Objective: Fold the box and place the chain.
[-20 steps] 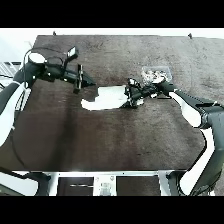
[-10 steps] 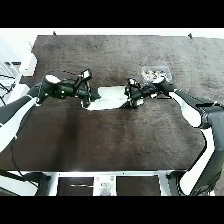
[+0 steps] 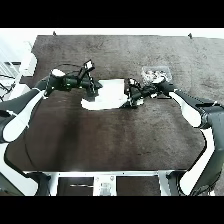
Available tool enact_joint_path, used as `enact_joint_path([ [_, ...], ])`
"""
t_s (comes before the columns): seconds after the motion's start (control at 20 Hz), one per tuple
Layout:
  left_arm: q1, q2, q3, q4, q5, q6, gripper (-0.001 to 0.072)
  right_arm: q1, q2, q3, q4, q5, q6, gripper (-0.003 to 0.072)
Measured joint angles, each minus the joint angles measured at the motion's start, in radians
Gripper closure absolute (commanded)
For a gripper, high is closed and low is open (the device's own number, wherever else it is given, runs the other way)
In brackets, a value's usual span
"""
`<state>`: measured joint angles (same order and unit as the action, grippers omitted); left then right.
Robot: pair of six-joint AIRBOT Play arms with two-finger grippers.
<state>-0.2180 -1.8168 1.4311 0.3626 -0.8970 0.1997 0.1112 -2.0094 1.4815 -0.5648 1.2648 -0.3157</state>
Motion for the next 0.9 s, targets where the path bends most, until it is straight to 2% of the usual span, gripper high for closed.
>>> enact_joint_path([
  [0.3, 0.000, -0.056, 0.042, 0.002, 0.003, -0.043, 0.0696, 0.000, 0.000, 0.000, 0.000, 0.000, 0.000, 0.0133],
  [0.9, -0.027, -0.115, 0.049, 0.043, 0.011, -0.086, 0.0692, 0.000, 0.000, 0.000, -0.001, 0.001, 0.000, 0.0132],
])
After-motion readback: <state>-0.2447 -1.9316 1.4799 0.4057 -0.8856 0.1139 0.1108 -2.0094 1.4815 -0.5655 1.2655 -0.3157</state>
